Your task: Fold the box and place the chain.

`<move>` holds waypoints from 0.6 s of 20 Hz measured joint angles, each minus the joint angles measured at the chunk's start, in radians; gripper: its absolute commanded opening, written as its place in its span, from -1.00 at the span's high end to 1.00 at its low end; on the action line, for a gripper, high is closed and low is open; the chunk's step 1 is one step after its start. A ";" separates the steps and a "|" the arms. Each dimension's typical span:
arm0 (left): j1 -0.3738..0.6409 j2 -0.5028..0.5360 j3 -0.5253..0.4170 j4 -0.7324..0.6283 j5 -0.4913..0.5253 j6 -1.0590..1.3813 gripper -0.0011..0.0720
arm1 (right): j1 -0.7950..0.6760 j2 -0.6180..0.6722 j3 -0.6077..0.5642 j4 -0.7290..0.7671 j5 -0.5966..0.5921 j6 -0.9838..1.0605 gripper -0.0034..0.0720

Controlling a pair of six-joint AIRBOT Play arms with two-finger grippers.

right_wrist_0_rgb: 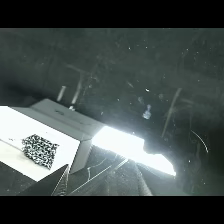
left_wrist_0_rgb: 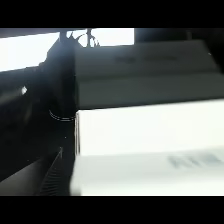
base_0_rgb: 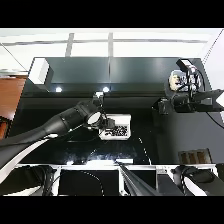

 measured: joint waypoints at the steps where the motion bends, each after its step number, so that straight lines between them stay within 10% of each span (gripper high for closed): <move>1: 0.003 0.027 0.010 0.011 -0.030 0.058 -0.45 | -0.002 0.001 0.000 -0.001 0.000 0.000 -0.39; 8: 0.207 0.349 -0.117 -0.005 -0.143 0.559 -0.45 | -0.005 0.001 0.000 -0.004 0.003 0.000 -0.39; 11: 0.472 0.491 -0.301 -0.337 -0.084 0.953 -0.46 | -0.005 0.001 0.000 -0.004 0.002 0.000 -0.39; 12: 0.574 0.514 -0.367 -0.507 -0.086 1.134 -0.80 | -0.005 0.001 0.000 -0.004 0.002 0.000 -0.39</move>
